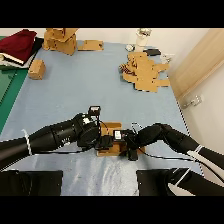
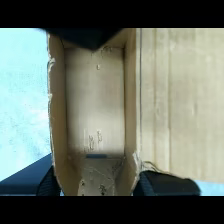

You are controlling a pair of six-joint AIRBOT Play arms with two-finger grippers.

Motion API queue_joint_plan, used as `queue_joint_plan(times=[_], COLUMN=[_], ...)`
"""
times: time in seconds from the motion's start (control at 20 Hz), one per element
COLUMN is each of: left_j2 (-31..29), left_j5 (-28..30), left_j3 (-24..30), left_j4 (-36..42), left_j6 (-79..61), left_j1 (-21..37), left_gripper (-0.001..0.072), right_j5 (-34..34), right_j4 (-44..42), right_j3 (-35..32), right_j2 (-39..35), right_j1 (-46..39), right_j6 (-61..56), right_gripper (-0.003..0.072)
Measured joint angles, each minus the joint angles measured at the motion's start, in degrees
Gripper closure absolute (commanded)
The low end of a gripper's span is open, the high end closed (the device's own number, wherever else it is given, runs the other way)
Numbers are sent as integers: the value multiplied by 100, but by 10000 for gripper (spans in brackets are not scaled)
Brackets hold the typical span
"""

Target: Fold the box.

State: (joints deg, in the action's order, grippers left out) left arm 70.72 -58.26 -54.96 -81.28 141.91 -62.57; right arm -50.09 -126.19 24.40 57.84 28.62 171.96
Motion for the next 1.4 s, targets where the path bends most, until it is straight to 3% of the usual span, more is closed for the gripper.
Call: queue_joint_plan(times=[0.3, 0.35, 0.4, 0.45, 0.55, 0.6, 0.65, 0.7, 0.9, 0.95, 1.05, 1.1, 1.4], left_j2=[358, 435, 514, 568, 658, 684, 706, 719, 743, 745, 756, 752, 562], left_j5=[-39, -37, -33, -31, -2, 52, 105, 166, 214, 223, 328, 372, 343], left_j3=[13, 13, 15, 13, 13, 13, 13, 13, 13, 13, 15, 13, 9], left_j4=[42, 50, 59, 70, 74, 74, 76, 85, 63, 55, 52, 83, 103], left_j6=[2, 2, 2, 2, 2, 2, 2, 4, -4, -24, -79, -81, -22], left_j1=[35, 35, 33, 33, 33, 33, 33, 26, -17, -37, -48, -55, -68], left_gripper=[149, 221, 365, 405, 406, 480, 668, 697, 696, 691, 148, 115, 116], right_j5=[0, 2, 0, 2, 2, 2, 2, 2, 2, 2, 2, 2, 2], right_j4=[0, 0, 0, 0, 0, 0, 0, -2, -15, -13, -2, -2, 0], right_j3=[0, 0, 0, -2, 0, 0, 0, 0, -2, -2, -2, -2, -2], right_j2=[0, 0, 0, 0, 0, 0, 0, 0, 0, 0, 0, 0, 0], right_j1=[-2, -2, 0, 0, 0, 0, 0, 0, -2, -2, 0, -2, 0], right_j6=[0, 0, 0, 0, 0, 0, 0, -4, -22, -17, 0, 2, 2], right_gripper=[178, 178, 178, 178, 178, 179, 178, 179, 178, 178, 178, 178, 178])
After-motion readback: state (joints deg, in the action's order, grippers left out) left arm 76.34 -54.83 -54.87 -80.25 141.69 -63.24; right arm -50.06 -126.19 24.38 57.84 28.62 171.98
